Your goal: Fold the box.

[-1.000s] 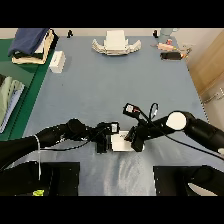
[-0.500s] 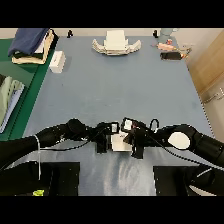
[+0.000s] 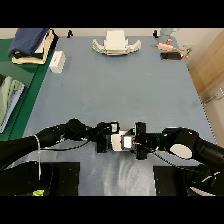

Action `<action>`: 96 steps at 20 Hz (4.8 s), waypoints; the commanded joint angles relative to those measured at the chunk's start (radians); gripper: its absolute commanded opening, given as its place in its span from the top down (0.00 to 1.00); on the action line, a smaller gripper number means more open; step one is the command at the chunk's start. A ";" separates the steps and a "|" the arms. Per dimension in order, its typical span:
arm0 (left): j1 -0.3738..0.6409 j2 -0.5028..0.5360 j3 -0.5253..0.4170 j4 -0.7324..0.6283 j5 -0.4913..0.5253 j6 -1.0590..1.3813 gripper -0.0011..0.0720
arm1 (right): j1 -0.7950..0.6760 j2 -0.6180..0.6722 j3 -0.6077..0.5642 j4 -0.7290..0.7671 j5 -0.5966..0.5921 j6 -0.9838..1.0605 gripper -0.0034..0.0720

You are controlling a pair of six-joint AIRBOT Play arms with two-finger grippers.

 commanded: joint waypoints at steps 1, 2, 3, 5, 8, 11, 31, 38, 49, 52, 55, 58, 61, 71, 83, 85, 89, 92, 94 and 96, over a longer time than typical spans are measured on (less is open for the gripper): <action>0.000 -0.001 0.000 0.000 -0.002 0.000 0.35 | 0.004 -0.027 -0.006 -0.046 -0.047 -0.035 0.35; 0.000 -0.001 0.000 0.000 -0.002 0.000 0.35 | 0.004 -0.031 -0.006 -0.034 -0.046 -0.050 0.35; 0.000 -0.001 0.000 0.000 -0.002 0.000 0.35 | 0.004 -0.031 -0.007 -0.018 -0.045 -0.064 0.35; 0.000 -0.001 0.000 0.000 -0.002 0.000 0.35 | 0.004 -0.033 -0.007 0.018 -0.038 -0.089 0.35; 0.000 -0.001 0.001 0.000 -0.002 0.000 0.35 | 0.004 -0.043 -0.008 0.021 -0.043 -0.103 0.35; 0.000 -0.001 0.000 0.000 -0.002 0.000 0.35 | 0.004 -0.023 -0.006 0.008 -0.073 -0.121 0.35; 0.000 -0.001 0.000 0.000 -0.002 0.000 0.35 | 0.003 0.031 -0.007 0.037 0.051 -0.119 0.36; 0.000 -0.001 0.001 0.000 -0.002 0.000 0.35 | 0.003 0.000 -0.008 -0.026 -0.002 -0.119 0.35; 0.000 -0.001 0.000 0.000 -0.002 0.000 0.35 | 0.003 0.038 -0.005 -0.082 -0.051 -0.119 0.36; 0.000 -0.001 0.001 0.000 -0.002 0.000 0.35 | 0.003 0.038 -0.005 -0.114 -0.082 -0.119 0.36; 0.000 -0.001 0.000 0.000 -0.002 0.000 0.35 | 0.003 0.038 -0.005 -0.132 -0.114 -0.119 0.36; 0.000 -0.001 0.001 0.000 -0.002 0.000 0.35 | 0.003 0.038 -0.005 -0.135 -0.117 -0.119 0.36; 0.000 -0.001 0.001 0.000 -0.002 0.000 0.35 | 0.003 0.038 -0.005 -0.135 -0.117 -0.115 0.49; 0.000 -0.001 0.000 0.000 -0.002 0.000 0.35 | 0.004 -0.032 -0.006 -0.043 -0.073 -0.109 0.61; 0.000 -0.001 0.000 0.000 -0.002 0.000 0.35 | 0.003 0.014 -0.005 -0.002 -0.021 -0.107 0.48; 0.000 -0.001 0.000 0.000 -0.002 0.000 0.35 | 0.003 0.046 -0.005 -0.004 -0.031 -0.066 0.48; 0.000 -0.001 0.001 0.000 -0.002 0.000 0.35 | 0.003 0.091 -0.008 -0.002 -0.026 0.222 0.65; 0.000 -0.001 0.000 0.000 -0.002 0.000 0.35 | 0.003 0.087 -0.041 0.074 -0.052 0.428 0.95; 0.000 -0.001 0.000 0.000 -0.002 0.000 0.35 | 0.003 0.087 -0.089 0.170 -0.141 0.482 0.95; 0.000 -0.001 0.001 0.000 -0.002 0.000 0.35 | 0.004 0.087 -0.144 0.288 -0.283 0.487 0.95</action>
